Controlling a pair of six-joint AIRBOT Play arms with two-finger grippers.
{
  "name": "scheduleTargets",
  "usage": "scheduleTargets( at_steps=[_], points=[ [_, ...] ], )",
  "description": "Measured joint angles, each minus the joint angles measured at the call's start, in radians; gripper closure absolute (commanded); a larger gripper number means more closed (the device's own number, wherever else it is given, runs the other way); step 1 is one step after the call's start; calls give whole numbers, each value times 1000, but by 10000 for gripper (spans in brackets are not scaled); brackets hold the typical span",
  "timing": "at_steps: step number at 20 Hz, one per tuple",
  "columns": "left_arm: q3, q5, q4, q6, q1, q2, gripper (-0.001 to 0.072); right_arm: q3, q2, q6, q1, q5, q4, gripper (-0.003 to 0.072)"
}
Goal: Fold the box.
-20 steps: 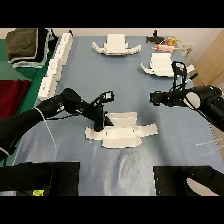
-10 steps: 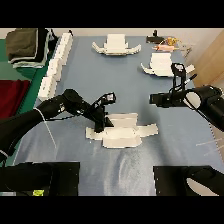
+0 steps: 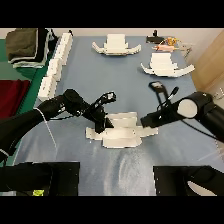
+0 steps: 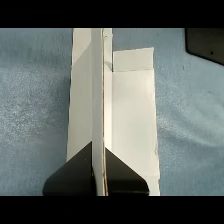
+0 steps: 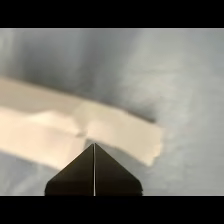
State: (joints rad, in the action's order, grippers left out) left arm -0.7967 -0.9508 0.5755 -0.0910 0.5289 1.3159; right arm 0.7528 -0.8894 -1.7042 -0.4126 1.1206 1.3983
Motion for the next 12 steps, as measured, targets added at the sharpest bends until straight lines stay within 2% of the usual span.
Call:
scheduleTargets(
  at_steps=[1, 2, 3, 4, 8, 12],
  points=[
    [0, 0, 0, -3, 0, 0, 696, -19, 18, 26, -68, 5, -2, 683],
    [0, -1, 0, -5, 0, 0, 695, -38, 33, 55, -136, 6, 0, 614],
    [0, -1, 0, -6, 0, 0, 695, -58, 48, 85, -209, 4, 3, 287],
    [0, -2, 0, -7, 0, 0, 695, -77, 58, 113, -278, -4, 10, 69],
    [0, -2, 0, -10, 0, 0, 695, -123, 53, 170, -463, -34, 76, 63],
    [0, -2, 0, -10, 0, 0, 695, -136, -7, 217, -534, -87, 219, 64]
  ],
)
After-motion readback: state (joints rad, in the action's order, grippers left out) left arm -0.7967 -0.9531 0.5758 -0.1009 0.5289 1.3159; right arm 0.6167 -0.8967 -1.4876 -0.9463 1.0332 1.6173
